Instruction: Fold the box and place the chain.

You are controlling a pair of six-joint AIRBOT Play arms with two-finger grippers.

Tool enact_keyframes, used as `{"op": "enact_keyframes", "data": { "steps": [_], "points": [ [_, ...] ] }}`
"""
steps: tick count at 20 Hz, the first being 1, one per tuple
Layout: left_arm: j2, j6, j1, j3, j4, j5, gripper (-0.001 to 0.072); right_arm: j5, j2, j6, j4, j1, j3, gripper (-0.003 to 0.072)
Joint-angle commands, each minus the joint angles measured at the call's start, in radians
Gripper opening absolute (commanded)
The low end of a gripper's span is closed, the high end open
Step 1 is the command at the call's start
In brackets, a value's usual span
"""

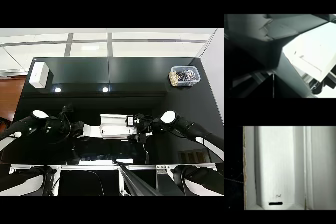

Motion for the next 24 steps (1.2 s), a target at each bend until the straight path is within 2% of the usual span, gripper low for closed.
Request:
{"op": "enact_keyframes", "data": {
  "steps": [1,7,12,14,15,16,17,18,24],
  "points": [
    [-0.011,0.005,-0.055,0.0,-0.031,0.045,0.0025,0.0,-0.001,0.0,0.0,0.001,0.0,0.0236],
    [-0.011,0.005,-0.116,0.055,-0.029,0.043,0.0025,0.0,-0.001,0.0,0.0,0.001,0.0,0.0236],
    [-0.011,0.007,-0.122,0.116,-0.027,-0.043,0.0038,0.0,-0.001,0.0,0.0,0.001,0.0,0.0236],
    [-0.011,0.007,-0.123,0.123,-0.028,-0.057,0.0241,0.0,-0.001,0.0,0.0,0.001,0.0,0.0236],
    [-0.011,0.007,-0.123,0.123,-0.029,-0.057,0.0304,0.0,-0.001,0.0,0.0,0.001,0.0,0.0236],
    [-0.011,0.007,-0.123,0.123,-0.028,-0.056,0.04,0.0,-0.001,0.0,0.0,0.001,0.0,0.0236],
    [-0.011,0.007,-0.123,0.123,-0.029,-0.056,0.0554,0.0,-0.001,0.0,0.0,0.001,0.0,0.0236],
    [-0.011,0.007,-0.123,0.123,-0.029,-0.058,0.0647,0.0,-0.001,0.0,0.0,0.001,0.0,0.0236],
    [-0.01,0.006,-0.181,0.154,-0.027,-0.063,0.0638,0.0,-0.001,0.0,0.0,0.001,0.0,0.0236]
  ]
}}
